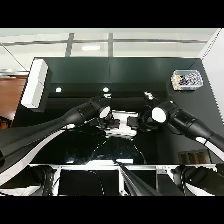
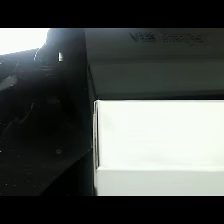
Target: Fold the box and place the chain.
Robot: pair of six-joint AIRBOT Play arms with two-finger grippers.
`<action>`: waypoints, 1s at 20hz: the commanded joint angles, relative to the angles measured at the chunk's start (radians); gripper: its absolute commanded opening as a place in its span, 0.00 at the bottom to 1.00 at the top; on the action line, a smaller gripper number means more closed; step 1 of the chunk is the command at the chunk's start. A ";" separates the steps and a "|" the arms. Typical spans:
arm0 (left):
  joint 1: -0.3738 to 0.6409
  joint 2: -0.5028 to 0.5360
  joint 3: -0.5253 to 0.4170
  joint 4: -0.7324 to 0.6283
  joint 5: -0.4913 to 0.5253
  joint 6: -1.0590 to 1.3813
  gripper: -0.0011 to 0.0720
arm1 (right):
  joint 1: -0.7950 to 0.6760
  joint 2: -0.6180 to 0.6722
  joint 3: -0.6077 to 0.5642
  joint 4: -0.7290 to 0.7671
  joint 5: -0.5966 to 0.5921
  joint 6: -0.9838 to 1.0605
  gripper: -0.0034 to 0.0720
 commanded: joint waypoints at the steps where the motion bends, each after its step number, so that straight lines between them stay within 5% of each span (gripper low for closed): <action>1: 0.002 0.000 0.001 0.000 0.000 0.000 0.05 | 0.053 -0.033 0.029 -0.087 0.018 0.133 0.49; 18: 0.002 0.000 0.001 0.000 0.000 0.000 0.05 | 0.082 -0.171 0.112 -0.148 0.106 0.177 0.48; 19: 0.002 0.000 0.001 0.000 0.000 0.000 0.05 | 0.082 -0.177 0.112 -0.146 0.106 0.177 0.41; 20: 0.002 0.000 0.001 0.000 0.000 0.000 0.05 | 0.082 -0.179 0.112 -0.146 0.102 0.172 0.12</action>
